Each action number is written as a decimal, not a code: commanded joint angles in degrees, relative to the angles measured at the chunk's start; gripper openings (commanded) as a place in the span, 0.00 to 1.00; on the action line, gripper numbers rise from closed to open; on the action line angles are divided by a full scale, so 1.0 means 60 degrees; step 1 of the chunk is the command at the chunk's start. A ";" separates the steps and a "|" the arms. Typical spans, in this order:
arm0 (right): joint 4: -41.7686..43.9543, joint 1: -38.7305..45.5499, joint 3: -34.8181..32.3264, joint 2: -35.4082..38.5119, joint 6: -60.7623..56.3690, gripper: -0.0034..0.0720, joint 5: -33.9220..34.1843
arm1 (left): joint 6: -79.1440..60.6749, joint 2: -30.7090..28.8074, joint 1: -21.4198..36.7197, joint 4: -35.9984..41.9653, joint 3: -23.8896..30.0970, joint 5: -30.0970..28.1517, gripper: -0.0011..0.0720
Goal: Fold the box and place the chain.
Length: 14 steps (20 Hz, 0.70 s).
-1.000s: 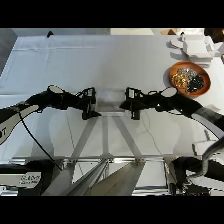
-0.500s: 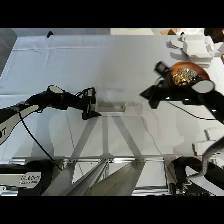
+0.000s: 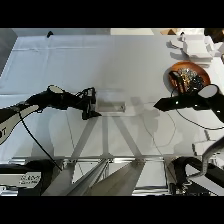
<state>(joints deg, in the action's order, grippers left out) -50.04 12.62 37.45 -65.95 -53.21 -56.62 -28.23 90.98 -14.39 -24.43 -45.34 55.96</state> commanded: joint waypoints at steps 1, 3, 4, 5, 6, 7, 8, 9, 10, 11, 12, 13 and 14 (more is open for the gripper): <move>0.0918 -0.0441 -0.0321 -0.0761 -0.0346 0.05 0.0419 | 0.0000 0.0000 0.0000 -0.0004 -0.0004 -0.0004 0.39; 0.1705 -0.0936 -0.0321 -0.1260 -0.0051 0.05 0.0729 | 0.0000 0.0000 0.0000 -0.0004 -0.0004 -0.0004 0.39; 0.1923 -0.1217 -0.0317 -0.1468 -0.0055 0.05 0.0958 | 0.0000 0.0000 0.0000 -0.0004 -0.0004 -0.0004 0.39; 0.2098 -0.1504 -0.0317 -0.1672 -0.0055 0.05 0.1209 | 0.0000 0.0000 0.0000 -0.0004 -0.0004 -0.0004 0.39; 0.2353 -0.1723 -0.0317 -0.1858 -0.0051 0.05 0.1344 | 0.0000 0.0000 0.0000 -0.0004 -0.0004 -0.0004 0.39; 0.2743 -0.1880 -0.0317 -0.2047 -0.0011 0.05 0.1362 | 0.0000 0.0000 0.0000 -0.0004 -0.0004 -0.0004 0.39; 0.3191 -0.1989 -0.0317 -0.2204 0.0291 0.05 0.1333 | 0.0000 0.0000 0.0000 -0.0004 -0.0004 -0.0004 0.39; 0.3464 -0.2065 -0.0317 -0.2269 0.0499 0.05 0.1304 | 0.0000 0.0000 0.0000 -0.0004 -0.0004 -0.0004 0.39; 0.3676 -0.2113 -0.0317 -0.2266 0.0627 0.05 0.1293 | 0.0000 0.0000 0.0000 -0.0004 -0.0004 -0.0004 0.39; 0.3927 -0.2109 -0.0317 -0.2266 0.0729 0.05 0.1209 | -0.0004 0.0000 0.0000 -0.0004 -0.0004 -0.0004 0.39; 0.4215 -0.2109 -0.0317 -0.2266 0.0780 0.05 0.1086 | 0.0000 0.0000 0.0000 -0.0004 -0.0004 -0.0004 0.39; 0.4546 -0.2109 -0.0317 -0.2266 0.0969 0.05 0.0933 | 0.0000 0.0000 0.0000 -0.0004 -0.0004 -0.0004 0.39; 0.4940 -0.2109 -0.0317 -0.2266 0.1169 0.05 0.0783 | 0.0000 0.0000 0.0000 -0.0004 -0.0004 -0.0004 0.39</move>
